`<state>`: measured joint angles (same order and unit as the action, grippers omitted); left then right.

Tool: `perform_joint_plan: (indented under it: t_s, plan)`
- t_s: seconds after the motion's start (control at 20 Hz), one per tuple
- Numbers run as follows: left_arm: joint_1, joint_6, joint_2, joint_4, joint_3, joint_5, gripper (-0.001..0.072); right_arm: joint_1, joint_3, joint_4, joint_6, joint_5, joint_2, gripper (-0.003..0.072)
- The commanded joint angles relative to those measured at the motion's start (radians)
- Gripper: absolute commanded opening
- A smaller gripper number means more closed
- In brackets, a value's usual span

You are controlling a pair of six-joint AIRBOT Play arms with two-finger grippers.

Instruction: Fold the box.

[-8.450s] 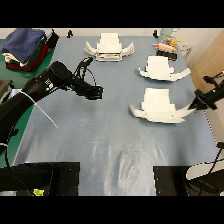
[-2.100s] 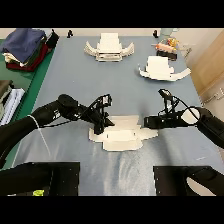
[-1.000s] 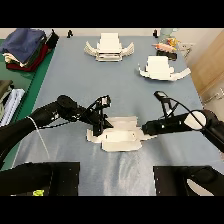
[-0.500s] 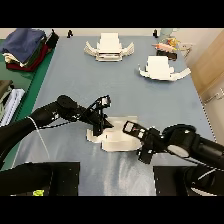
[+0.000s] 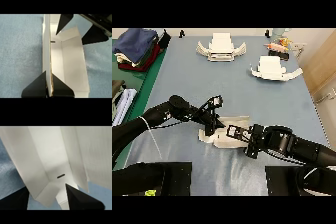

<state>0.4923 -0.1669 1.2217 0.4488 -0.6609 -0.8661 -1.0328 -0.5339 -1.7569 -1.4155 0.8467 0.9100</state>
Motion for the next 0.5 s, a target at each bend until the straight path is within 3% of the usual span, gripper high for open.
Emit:
perform_joint_plan:
  t_s: [0.0,0.45]
  plan:
    - [0.001,0.0,0.0,0.0,0.0,0.0,0.0014,-0.001,-0.005,-0.115,-0.182,-0.012,-0.055,0.0672]
    - [0.001,0.0,0.0,0.0,0.0,0.0,0.0014,-0.001,-0.005,-0.159,-0.218,-0.058,-0.068,0.072]
